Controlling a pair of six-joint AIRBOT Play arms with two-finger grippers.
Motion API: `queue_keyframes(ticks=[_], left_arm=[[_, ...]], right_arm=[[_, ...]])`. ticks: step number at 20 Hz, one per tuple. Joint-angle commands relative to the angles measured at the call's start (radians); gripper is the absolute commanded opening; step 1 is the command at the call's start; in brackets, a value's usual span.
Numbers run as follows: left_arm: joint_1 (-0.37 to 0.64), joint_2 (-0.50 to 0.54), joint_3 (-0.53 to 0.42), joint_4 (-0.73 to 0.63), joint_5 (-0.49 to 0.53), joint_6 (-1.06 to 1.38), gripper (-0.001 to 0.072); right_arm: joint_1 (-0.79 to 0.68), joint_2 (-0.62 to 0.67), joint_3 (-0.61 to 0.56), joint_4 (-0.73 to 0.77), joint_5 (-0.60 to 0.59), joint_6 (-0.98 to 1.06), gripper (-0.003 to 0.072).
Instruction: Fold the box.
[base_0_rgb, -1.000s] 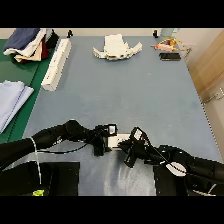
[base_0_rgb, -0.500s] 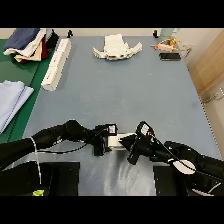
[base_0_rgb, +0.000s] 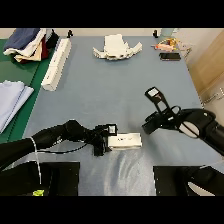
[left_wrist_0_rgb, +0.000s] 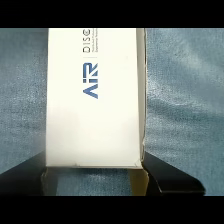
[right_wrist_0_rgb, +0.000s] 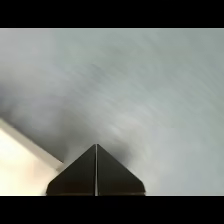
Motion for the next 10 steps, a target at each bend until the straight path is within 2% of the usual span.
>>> queue_keyframes(ticks=[1,5,10], left_arm=[[0.000,0.001,0.001,0.000,0.007,0.000,0.0473],[0.002,0.002,0.005,0.000,0.007,-0.061,0.0473],[0.013,0.053,0.014,0.005,0.009,-0.157,0.0473]], right_arm=[[-0.109,-0.114,0.127,-0.111,0.339,0.238,0.0004],[-0.108,-0.187,0.134,-0.109,0.348,0.284,0.0004],[-0.109,-0.190,0.135,-0.116,0.340,0.315,0.0004]])
